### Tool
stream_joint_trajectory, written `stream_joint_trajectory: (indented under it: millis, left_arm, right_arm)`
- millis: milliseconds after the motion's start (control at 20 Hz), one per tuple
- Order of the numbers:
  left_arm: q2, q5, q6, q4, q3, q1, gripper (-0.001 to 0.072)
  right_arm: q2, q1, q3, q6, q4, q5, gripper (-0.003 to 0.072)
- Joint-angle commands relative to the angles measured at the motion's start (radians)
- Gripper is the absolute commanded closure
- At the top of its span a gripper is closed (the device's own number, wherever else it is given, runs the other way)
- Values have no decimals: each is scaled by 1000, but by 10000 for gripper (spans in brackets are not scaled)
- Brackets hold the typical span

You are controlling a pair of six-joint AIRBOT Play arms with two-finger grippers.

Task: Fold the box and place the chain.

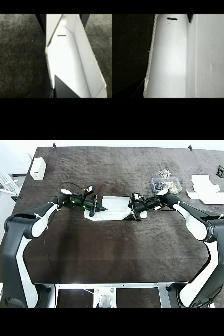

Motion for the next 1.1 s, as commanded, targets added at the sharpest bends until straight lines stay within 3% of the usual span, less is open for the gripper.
stream_joint_trajectory:
  millis: [0, 600, 750, 850, 1050]
  left_arm:
    - [0, 1, 0, -2, 0, 1, 686]
    - [0, 1, 0, -2, 0, 1, 686]
    - [0, 1, 0, -2, 0, 1, 686]
    - [0, 2, 1, -2, 0, 1, 686]
    - [0, 24, 0, 0, 0, 1, 686]
  right_arm:
    - [0, 0, 0, 0, -7, 2, 85]
    - [0, 0, 0, 1, -7, 2, 44]
    - [0, 0, 0, 1, -7, 2, 47]
    - [0, 0, 0, 1, -7, 2, 96]
    - [0, 0, 0, 1, -8, 2, 96]
